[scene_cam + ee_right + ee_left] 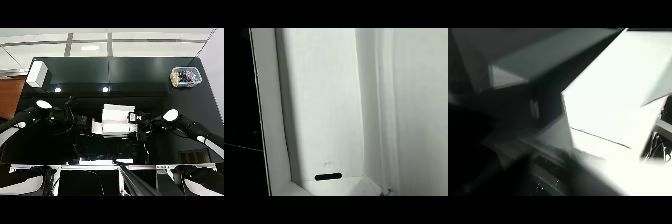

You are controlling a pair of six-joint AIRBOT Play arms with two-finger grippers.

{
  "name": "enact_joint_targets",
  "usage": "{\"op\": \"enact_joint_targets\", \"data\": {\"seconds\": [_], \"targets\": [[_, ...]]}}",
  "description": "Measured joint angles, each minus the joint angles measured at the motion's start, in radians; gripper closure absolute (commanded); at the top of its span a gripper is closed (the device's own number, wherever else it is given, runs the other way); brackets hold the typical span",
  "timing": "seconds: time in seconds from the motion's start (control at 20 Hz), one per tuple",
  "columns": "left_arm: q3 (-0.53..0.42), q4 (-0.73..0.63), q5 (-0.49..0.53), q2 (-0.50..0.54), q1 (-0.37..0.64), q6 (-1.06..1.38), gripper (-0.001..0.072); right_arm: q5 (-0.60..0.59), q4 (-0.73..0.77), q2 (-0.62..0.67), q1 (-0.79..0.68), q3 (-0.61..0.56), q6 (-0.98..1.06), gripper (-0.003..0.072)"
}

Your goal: Fold the box and place the chain.

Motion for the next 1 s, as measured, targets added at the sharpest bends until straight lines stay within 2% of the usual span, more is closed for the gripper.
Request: {"op": "enact_joint_targets", "data": {"seconds": [0.05,0.4,0.45,0.5,0.7,1.0], "targets": [[0.006,0.0,-0.001,0.0,0.0,0.0,0.0148,0.0,0.0,0.0,0.0,0.0,0.0,0.0486],[0.024,-0.059,-0.028,0.0,0.0,0.001,0.0138,0.0,0.0,0.0,0.0,0.0,0.0,0.0486],[0.026,-0.067,-0.032,0.0,0.0,0.002,0.0091,0.0,0.0,0.0,0.0,0.0,0.0,0.0486],[0.029,-0.074,-0.04,0.0,0.0,0.003,0.0074,0.0,0.0,0.0,0.0,0.0,0.0,0.0486],[0.041,-0.097,-0.081,0.0,-0.009,0.003,0.0086,0.0,-0.001,0.0,0.0,0.0,0.0,0.0486],[0.066,-0.097,-0.107,0.0,-0.089,-0.005,0.0094,0.0,0.0,0.0,0.0,0.0,0.0,0.0486]]}}
